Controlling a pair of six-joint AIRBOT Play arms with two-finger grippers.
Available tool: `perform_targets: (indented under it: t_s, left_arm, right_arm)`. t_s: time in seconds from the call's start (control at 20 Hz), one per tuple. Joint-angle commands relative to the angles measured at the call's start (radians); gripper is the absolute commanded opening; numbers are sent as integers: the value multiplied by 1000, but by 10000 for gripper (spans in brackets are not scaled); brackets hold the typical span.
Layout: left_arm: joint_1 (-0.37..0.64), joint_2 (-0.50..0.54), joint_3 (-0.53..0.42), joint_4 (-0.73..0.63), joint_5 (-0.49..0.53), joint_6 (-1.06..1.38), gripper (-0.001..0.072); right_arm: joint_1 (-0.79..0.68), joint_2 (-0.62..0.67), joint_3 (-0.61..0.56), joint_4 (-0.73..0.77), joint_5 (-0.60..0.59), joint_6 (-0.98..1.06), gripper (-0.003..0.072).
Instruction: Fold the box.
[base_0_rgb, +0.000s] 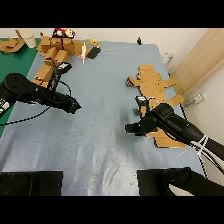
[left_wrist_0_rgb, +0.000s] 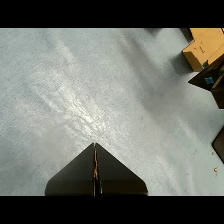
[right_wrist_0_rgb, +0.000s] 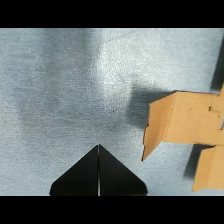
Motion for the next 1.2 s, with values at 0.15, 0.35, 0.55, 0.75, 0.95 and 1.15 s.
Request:
perform_targets:
  t_s: [0.15, 0.35, 0.55, 0.75, 0.95, 1.15]
  left_arm:
    - [-1, 0, 1, 0, 0, 0, 13]
    - [-1, 0, 1, 0, 0, 0, 13]
    - [0, 0, 1, 0, 0, 0, 14]
    - [-1, 0, 1, -11, 4, 0, 14]
    - [-1, -1, 1, -19, 12, 0, 13]
    - [-1, -1, 1, -22, 37, -3, 14]
  right_arm:
    - [-7, 0, 15, -5, -49, 0, 8]
    - [-161, 0, 129, -157, -307, -50, 249]
    - [-505, 0, 251, -107, -368, -301, 344]
    - [-883, -2, 282, -89, -338, -517, 452]
    - [-1116, -63, 282, -71, -285, -670, 452]
    - [-1228, -181, 282, -64, -245, -685, 452]
